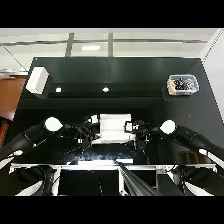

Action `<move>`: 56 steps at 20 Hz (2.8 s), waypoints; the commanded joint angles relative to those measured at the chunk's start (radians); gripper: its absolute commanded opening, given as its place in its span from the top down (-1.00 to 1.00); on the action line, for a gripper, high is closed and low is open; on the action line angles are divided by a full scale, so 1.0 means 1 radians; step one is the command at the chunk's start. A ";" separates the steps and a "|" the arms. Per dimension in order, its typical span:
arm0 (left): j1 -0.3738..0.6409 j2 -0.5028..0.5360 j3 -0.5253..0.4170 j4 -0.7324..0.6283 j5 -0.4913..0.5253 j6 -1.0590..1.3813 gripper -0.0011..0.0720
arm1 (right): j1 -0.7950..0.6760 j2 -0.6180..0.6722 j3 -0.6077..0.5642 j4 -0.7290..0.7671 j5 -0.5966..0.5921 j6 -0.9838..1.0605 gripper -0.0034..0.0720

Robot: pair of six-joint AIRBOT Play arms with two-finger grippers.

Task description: Fold the box and place the chain.

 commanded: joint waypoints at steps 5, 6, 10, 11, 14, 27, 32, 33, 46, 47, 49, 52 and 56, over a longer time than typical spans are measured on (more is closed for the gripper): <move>-0.001 -0.001 0.001 -0.060 -0.003 0.000 0.35 | 0.000 -0.001 0.000 0.000 0.000 0.000 -0.12; -0.001 -0.001 0.001 -0.060 0.000 0.001 0.35 | 0.000 -0.001 0.000 0.000 0.000 0.000 -0.13; -0.013 -0.001 0.001 -0.060 0.003 0.027 0.35 | 0.000 -0.001 0.000 0.000 0.000 0.000 -0.12; -0.024 -0.001 0.001 -0.060 0.005 0.039 0.35 | 0.000 -0.001 0.000 0.000 0.000 0.000 -0.12; -0.062 -0.010 0.000 -0.059 0.069 0.049 0.37 | 0.000 -0.001 0.000 0.000 0.000 0.000 -0.12; -0.100 -0.057 0.001 -0.059 0.131 0.049 0.12 | 0.000 -0.001 0.000 0.000 0.000 0.000 -0.12; -0.101 -0.057 0.001 -0.050 0.129 0.050 0.31 | 0.000 -0.001 0.000 0.000 0.000 0.000 -0.12; -0.101 -0.057 0.001 -0.051 0.129 0.050 0.30 | 0.000 -0.001 0.000 0.000 0.000 0.000 -0.13; -0.088 -0.030 0.001 -0.012 0.098 0.036 0.73 | 0.000 -0.001 0.000 0.000 -0.012 0.000 -0.12; -0.078 -0.011 0.001 0.014 0.084 0.035 0.90 | 0.000 -0.001 0.000 0.000 -0.012 0.000 -0.12; -0.042 0.040 0.001 0.076 0.068 -0.054 0.90 | 0.000 -0.001 0.000 0.000 -0.012 0.000 -0.13; 0.045 0.142 0.001 0.186 -0.005 -0.212 0.89 | 0.000 -0.001 0.000 0.000 -0.012 0.000 -0.12; 0.241 0.223 0.001 0.300 -0.097 -0.553 0.89 | 0.000 -0.001 0.000 0.000 -0.011 0.000 -0.12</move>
